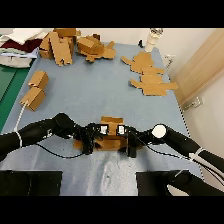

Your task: Fold the box.

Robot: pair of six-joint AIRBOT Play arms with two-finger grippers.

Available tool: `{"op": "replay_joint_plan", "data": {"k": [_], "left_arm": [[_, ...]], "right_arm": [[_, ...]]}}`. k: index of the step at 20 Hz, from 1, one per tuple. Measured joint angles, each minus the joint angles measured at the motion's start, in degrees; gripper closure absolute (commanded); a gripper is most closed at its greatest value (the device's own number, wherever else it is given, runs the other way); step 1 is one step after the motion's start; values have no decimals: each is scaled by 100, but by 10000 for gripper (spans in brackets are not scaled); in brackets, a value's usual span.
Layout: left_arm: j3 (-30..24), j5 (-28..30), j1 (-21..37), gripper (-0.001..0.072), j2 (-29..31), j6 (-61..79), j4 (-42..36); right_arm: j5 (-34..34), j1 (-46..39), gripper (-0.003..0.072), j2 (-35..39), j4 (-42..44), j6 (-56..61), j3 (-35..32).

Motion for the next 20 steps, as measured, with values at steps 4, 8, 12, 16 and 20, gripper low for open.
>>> {"op": "replay_joint_plan", "data": {"k": [4,8,12,16,20], "left_arm": [[0,33,195,695,267,-1394,796],[0,-260,603,694,942,-3169,1445],[-2,-649,1154,696,1888,-5901,2599],[-181,-1609,1685,697,2435,-8968,3799],[-737,-1786,1836,696,2461,-10295,3801]], "right_arm": [[0,0,152,0,0,0,-2],[0,0,152,0,0,0,-2],[0,0,152,0,0,0,-2],[0,0,153,0,0,0,-2],[-2,0,152,2,-2,0,-2]]}}
